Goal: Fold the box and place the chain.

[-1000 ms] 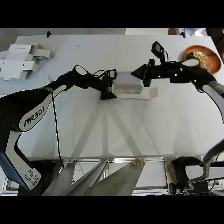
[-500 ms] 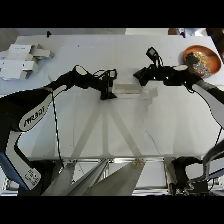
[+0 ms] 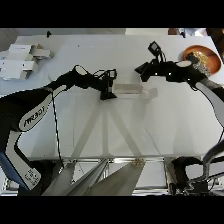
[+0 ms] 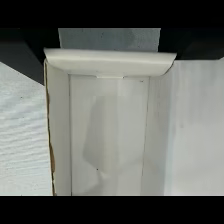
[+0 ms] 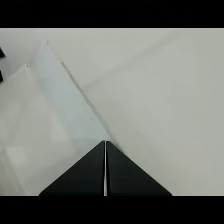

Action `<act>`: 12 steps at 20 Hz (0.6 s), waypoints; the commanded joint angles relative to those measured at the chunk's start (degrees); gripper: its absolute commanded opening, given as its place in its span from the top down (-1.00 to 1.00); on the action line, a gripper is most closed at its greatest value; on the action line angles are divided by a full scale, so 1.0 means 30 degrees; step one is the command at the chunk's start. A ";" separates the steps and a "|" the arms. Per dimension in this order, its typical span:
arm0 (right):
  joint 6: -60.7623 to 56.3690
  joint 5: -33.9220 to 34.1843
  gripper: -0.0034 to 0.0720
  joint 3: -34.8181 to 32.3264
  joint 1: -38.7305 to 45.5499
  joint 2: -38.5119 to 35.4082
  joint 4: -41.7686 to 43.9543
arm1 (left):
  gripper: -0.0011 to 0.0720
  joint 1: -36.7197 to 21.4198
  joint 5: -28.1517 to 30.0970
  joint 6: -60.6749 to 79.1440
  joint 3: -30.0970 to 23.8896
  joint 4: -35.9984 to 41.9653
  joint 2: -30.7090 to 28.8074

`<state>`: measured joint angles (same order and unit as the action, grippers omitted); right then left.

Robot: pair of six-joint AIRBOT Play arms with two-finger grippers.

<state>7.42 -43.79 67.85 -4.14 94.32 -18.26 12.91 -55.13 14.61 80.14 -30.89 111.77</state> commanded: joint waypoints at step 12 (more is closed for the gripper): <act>0.0095 -0.6390 -0.60 0.0131 0.2302 -0.2317 -1.1533 | 0.20 0.0015 0.0007 -0.0015 0.0000 0.0000 -0.0015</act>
<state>7.49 -62.67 68.20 2.11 86.30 -46.98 12.93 -55.13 14.59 80.14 -30.89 111.77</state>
